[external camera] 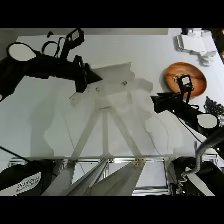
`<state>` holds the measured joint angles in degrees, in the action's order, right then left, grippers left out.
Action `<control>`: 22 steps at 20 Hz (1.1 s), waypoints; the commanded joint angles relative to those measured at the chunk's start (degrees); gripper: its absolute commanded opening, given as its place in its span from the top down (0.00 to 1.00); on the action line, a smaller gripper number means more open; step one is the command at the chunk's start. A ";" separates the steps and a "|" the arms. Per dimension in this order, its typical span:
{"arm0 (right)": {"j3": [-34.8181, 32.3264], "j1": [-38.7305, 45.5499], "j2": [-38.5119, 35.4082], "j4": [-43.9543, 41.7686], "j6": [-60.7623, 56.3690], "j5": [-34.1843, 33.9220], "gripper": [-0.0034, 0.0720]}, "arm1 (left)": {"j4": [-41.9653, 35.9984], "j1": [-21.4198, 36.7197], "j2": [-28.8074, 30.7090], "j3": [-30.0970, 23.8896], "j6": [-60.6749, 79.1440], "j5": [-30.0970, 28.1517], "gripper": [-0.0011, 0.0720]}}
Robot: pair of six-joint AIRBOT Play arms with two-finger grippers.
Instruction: Fold the box and place the chain.
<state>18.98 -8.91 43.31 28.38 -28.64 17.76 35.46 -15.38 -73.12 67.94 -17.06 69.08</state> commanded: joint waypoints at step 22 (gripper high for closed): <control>0.07 -0.07 -1.25 0.26 -10.12 -9.64 0.47 | -18.29 0.17 -20.76 -13.38 45.57 -5.62 0.98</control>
